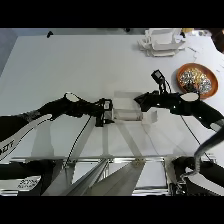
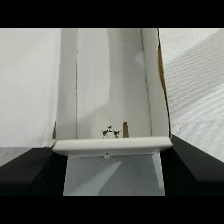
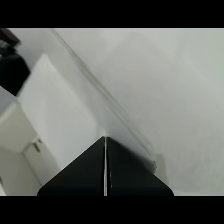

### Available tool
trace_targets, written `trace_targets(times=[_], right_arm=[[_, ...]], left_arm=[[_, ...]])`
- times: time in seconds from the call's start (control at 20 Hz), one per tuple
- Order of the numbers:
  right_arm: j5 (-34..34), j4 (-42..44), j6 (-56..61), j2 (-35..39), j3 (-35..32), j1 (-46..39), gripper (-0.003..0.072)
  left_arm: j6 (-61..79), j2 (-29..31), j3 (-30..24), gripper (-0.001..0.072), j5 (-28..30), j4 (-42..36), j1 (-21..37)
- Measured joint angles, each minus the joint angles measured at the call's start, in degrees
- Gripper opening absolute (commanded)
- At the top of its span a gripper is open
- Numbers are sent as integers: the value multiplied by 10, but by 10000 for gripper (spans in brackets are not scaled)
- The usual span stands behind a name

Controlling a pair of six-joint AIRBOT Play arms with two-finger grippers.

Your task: Fold the box and place the chain.

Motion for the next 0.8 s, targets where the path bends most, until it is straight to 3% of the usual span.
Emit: trace_targets(times=[0.2,0.45,0.55,0.6,0.8], right_arm=[[45,-64,18,66,23,0,10],[126,-254,24,151,30,0,13],[171,-348,25,164,31,0,138],[186,-388,25,168,30,0,167],[186,-457,2,173,18,0,202]], left_arm=[[0,0,0,138,0,0,0],[0,0,0,138,0,0,0],[0,0,0,138,0,0,0],[0,0,0,138,0,0,0],[0,0,0,138,0,0,0]])
